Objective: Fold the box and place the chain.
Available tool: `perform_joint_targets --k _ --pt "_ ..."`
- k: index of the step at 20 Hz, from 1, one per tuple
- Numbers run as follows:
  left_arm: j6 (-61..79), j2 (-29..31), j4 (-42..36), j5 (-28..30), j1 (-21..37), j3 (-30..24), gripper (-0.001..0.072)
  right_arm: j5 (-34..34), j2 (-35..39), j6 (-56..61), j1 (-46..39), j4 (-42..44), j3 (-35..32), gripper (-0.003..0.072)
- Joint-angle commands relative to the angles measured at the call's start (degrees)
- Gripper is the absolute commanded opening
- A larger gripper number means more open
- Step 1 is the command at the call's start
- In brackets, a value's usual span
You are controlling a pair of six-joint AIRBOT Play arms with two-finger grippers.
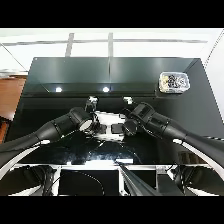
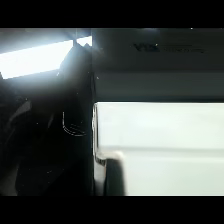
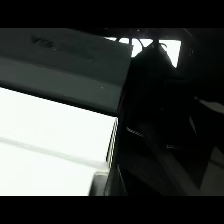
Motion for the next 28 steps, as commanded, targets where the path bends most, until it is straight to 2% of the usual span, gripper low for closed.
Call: perform_joint_targets --k 1,15,17,28 --pt "0.0 0.0 0.5 0.2 0.0 0.0 0.0028 -0.9 -1.0 4.0 0.8 -1.0 0.7 0.0178" --pt "0.0 0.0 0.4 0.8 0.0 0.0 0.0028 0.4 -5.0 5.7 0.9 -1.4 1.4 0.0176" --pt "0.0 0.0 0.4 0.8 0.0 0.0 0.0028 0.9 -5.2 5.7 0.9 -1.5 1.4 0.0137" --pt "0.0 0.0 0.4 0.8 0.0 0.0 0.0028 1.8 -6.1 5.7 0.9 -1.2 1.4 0.0137"
